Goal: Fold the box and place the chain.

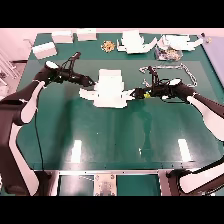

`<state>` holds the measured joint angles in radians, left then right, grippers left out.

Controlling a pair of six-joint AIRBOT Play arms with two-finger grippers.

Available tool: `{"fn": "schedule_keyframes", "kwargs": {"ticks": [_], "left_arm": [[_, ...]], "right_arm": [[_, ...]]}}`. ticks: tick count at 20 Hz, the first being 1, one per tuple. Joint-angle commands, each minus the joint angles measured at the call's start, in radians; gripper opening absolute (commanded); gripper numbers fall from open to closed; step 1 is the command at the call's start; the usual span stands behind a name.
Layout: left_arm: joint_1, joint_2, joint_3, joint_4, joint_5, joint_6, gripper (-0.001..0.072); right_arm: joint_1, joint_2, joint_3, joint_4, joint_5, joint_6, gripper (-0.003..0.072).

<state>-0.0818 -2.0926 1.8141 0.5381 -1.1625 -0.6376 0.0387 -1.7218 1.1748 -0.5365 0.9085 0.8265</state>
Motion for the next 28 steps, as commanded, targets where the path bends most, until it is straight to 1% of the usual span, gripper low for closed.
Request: {"fn": "schedule_keyframes", "kwargs": {"ticks": [1, 5, 9, 12, 13, 25, 28], "left_arm": [[-0.005, -0.043, 0.068, -0.003, -0.001, -0.020, 0.0484], [-0.005, -0.071, 0.114, -0.003, 0.009, -0.044, 0.0483], [-0.007, -0.096, 0.147, 0.000, -0.013, -0.071, 0.0482], [-0.025, -0.109, 0.147, 0.007, -0.024, -0.068, 0.0482], [-0.028, -0.110, 0.147, 0.006, -0.024, -0.062, 0.0466], [-0.050, -0.110, 0.147, -0.008, -0.035, -0.037, 0.0464], [-0.050, -0.117, 0.147, -0.021, -0.088, -0.010, 0.0464]], "right_arm": [[0.000, 0.000, 0.001, 0.000, 0.001, 0.000, 0.0003], [0.000, 0.000, 0.001, 0.000, 0.001, 0.000, 0.0004], [0.000, 0.000, 0.001, 0.001, 0.001, 0.000, 0.0004], [0.000, 0.000, 0.001, 0.001, 0.001, 0.000, 0.0003], [0.000, 0.000, 0.001, 0.001, 0.001, 0.000, 0.0004], [-0.001, 0.000, 0.001, 0.000, 0.000, 0.000, 0.0004], [-0.002, 0.000, 0.001, 0.000, 0.000, 0.000, 0.0004]]}}
